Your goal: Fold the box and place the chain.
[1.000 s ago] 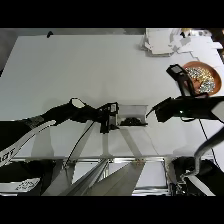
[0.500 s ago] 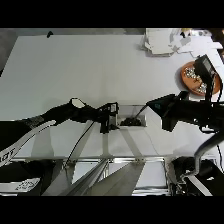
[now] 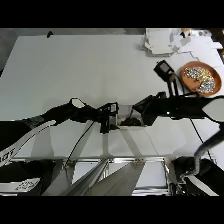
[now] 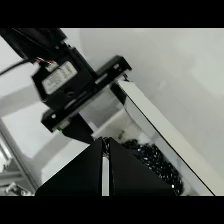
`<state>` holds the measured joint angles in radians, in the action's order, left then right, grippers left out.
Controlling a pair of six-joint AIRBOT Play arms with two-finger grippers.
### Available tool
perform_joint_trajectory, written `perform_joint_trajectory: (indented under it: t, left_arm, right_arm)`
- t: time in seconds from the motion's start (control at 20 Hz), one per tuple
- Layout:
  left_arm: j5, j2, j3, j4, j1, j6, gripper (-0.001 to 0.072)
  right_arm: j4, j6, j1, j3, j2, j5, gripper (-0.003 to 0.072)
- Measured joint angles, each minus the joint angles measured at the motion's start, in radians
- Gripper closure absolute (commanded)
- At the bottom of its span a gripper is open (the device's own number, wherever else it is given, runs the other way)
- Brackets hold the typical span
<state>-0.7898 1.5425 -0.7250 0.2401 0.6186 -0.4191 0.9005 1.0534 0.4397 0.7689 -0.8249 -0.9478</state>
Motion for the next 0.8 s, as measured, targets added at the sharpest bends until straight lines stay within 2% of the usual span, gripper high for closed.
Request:
perform_joint_trajectory:
  t: [0.15, 0.2, 0.25, 0.35, 0.55, 0.8]
  left_arm:
    - [0.0, 0.0, 0.0, 0.0, 0.0, 0.0, 0.0558]
    - [0.0, 0.0, 0.0, 0.0, 0.0, 0.0, 0.0558]
    - [0.0, 0.0, 0.0, 0.0, 0.0, 0.0, 0.0558]
    - [0.0, 0.0, 0.0, 0.0, 0.0, 0.0, 0.0558]
    - [0.0, 0.0, 0.0, 0.0, 0.0, 0.0, 0.0558]
    - [0.0, 0.0, 0.0, 0.0, 0.0, 0.0, 0.0558]
  right_arm:
    - [0.023, -0.003, 0.012, 0.0, -0.057, -0.004, 0.0535]
    - [0.028, -0.003, 0.014, 0.0, -0.069, -0.005, 0.0453]
    - [0.033, -0.003, 0.015, 0.0, -0.077, -0.006, 0.0427]
    - [0.037, -0.003, 0.017, 0.0, -0.089, -0.011, 0.0408]
    - [0.044, -0.004, 0.018, 0.013, -0.088, -0.037, 0.0419]
    - [0.178, 0.119, 0.0, 0.148, -0.082, -0.062, 0.0473]
